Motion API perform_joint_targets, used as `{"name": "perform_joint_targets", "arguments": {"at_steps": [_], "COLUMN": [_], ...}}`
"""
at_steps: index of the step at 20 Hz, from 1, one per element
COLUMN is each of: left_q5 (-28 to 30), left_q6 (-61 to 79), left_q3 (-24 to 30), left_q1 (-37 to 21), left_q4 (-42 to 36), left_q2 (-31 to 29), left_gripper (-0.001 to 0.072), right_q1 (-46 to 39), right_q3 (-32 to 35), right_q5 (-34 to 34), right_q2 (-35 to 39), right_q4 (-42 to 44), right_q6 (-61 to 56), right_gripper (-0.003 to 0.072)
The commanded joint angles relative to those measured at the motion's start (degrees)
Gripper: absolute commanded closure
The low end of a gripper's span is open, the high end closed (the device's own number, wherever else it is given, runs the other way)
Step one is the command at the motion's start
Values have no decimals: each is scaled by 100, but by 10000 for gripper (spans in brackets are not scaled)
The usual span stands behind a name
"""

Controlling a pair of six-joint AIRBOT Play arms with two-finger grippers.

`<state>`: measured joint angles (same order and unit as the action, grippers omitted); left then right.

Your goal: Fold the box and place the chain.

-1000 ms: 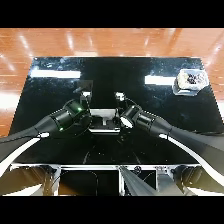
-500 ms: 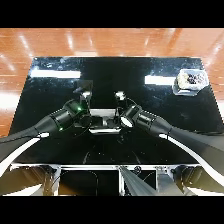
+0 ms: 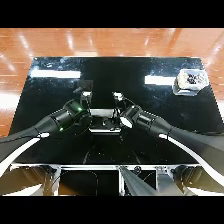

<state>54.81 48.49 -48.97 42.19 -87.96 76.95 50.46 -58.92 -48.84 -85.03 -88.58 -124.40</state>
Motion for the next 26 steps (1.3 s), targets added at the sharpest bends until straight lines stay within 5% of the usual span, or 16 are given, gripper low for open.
{"name": "perform_joint_targets", "arguments": {"at_steps": [1, 3, 4, 11, 12, 13, 26], "left_q5": [20, 24, 22, 20, 20, 24, 26], "left_q6": [-9, -9, -9, -37, -37, -35, -74], "left_q3": [-4, -4, -4, -4, -4, -4, -2], "left_q1": [2, 0, 0, 2, 2, 2, 2], "left_q4": [-11, -15, -15, -13, -13, -11, 50], "left_q2": [0, 0, 0, 0, 0, 0, 0], "left_gripper": [687, 687, 687, 687, 687, 687, 687], "right_q1": [0, 0, 0, -9, -9, -9, -142], "right_q3": [0, 0, 0, -90, -133, -186, -533], "right_q5": [-13, -13, 0, -155, -210, -289, -1213], "right_q2": [0, 0, 0, 0, 0, 0, 37], "right_q4": [4, 2, 0, -11, 4, 4, -214], "right_q6": [-4, 24, 122, 94, 72, 31, -763], "right_gripper": [367, 453, 678, 643, 388, 307, 308]}}
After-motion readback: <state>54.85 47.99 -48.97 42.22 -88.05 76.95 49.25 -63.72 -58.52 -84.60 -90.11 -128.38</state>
